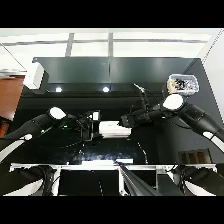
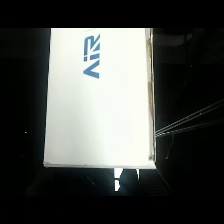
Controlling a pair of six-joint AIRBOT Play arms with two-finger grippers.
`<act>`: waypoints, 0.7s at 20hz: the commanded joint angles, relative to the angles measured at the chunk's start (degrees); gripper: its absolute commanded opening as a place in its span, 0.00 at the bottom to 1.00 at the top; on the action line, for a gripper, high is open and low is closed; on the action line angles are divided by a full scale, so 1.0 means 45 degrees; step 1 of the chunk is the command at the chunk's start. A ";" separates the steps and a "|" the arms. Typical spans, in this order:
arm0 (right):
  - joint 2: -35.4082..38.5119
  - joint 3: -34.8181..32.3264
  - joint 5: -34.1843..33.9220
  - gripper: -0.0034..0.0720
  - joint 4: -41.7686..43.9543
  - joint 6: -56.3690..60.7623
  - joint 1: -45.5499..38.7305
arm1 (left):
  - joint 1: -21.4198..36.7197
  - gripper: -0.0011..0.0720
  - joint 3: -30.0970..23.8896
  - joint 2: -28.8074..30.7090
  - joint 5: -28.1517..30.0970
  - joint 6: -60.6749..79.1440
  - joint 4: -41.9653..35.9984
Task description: Fold the box and place the chain.
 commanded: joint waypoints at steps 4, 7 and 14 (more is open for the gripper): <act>-0.1117 -0.0568 -0.0588 0.07 0.1496 0.0423 0.0121 | 0.0000 0.55 -0.0005 0.0000 0.0000 -0.0010 0.0010; -0.1423 -0.0568 -0.0607 0.07 0.1292 0.0427 0.0277 | 0.0000 0.55 -0.0005 0.0000 0.0000 -0.0010 0.0010; -0.1894 -0.0568 -0.0942 0.07 0.0714 0.0427 0.0607 | 0.0000 0.55 -0.0005 0.0000 0.0000 -0.0005 0.0010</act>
